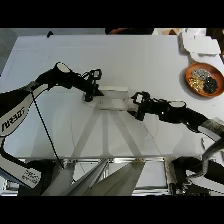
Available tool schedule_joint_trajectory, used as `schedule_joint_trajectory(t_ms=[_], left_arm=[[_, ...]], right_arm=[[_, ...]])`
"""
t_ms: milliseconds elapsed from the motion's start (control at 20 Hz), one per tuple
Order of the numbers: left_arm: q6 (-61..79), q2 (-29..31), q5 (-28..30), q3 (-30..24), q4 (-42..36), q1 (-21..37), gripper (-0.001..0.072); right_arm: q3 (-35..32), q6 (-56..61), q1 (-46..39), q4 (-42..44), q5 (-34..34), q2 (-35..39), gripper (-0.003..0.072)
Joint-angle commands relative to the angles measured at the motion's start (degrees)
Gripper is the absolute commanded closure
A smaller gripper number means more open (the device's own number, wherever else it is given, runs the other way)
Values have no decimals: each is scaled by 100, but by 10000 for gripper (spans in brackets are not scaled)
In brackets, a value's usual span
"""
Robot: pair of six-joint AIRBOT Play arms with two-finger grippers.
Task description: Fold the box and place the chain.
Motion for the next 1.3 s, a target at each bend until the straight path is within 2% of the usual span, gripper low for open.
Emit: schedule_joint_trajectory(t_ms=[0,300,600,800,1000,1250], left_arm=[[0,-4,0,2,0,-4,695],[0,-4,0,2,0,-4,695],[0,-4,0,0,0,-4,695],[0,-4,0,0,0,-4,695],[0,-4,0,0,0,-4,695],[0,-4,0,2,2,-4,695]], right_arm=[[0,448,7,109,-385,-4,-4],[0,461,2,87,-9,-4,-3],[-2,459,2,-39,-612,-2,-3],[-74,461,9,-719,-33,-2,-4],[-114,461,9,-813,540,-4,-5],[-114,461,9,-549,490,-4,-4]])
